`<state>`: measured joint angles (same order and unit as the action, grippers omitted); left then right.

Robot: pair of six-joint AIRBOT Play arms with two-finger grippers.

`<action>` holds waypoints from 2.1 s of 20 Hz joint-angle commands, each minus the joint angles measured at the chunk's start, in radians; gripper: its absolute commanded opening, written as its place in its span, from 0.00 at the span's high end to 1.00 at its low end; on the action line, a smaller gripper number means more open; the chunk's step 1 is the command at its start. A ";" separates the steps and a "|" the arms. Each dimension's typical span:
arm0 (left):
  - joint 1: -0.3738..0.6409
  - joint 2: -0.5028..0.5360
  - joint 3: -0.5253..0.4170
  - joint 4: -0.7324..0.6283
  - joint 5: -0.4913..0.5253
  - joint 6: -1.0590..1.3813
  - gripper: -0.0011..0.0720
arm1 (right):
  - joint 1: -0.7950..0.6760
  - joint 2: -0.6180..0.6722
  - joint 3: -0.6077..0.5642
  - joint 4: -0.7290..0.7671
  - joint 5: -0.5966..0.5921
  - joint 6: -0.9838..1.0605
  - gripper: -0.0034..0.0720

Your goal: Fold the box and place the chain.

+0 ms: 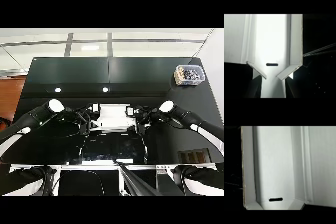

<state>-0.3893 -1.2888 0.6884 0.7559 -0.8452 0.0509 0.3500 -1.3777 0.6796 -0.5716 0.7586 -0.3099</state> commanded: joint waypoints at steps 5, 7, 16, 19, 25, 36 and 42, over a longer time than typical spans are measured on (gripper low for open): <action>-0.001 -0.005 0.001 -0.060 0.022 -0.002 0.53 | 0.001 -0.001 0.000 -0.002 0.004 -0.001 0.62; -0.002 -0.006 0.001 -0.066 0.022 -0.002 0.65 | 0.001 0.000 0.000 -0.002 0.004 -0.001 0.62; -0.051 -0.067 0.001 -0.215 0.077 0.006 0.68 | 0.001 0.000 0.000 -0.002 0.004 -0.001 0.62; -0.051 -0.067 0.001 -0.215 0.087 0.006 0.68 | 0.001 0.000 0.000 -0.002 0.004 -0.001 0.62; -0.051 -0.067 0.001 -0.215 0.086 0.014 0.95 | 0.001 0.000 0.000 -0.002 0.004 -0.001 0.62; -0.051 -0.064 0.004 -0.217 0.084 0.010 0.95 | 0.001 0.000 0.000 -0.002 0.004 -0.001 0.62; 0.028 0.065 0.007 -0.012 0.029 -0.211 0.95 | 0.001 0.000 0.000 -0.002 0.004 -0.001 0.62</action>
<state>-0.4049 -1.2896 0.6941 0.6109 -0.7776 -0.0143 0.3500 -1.3777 0.6796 -0.5728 0.7620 -0.3107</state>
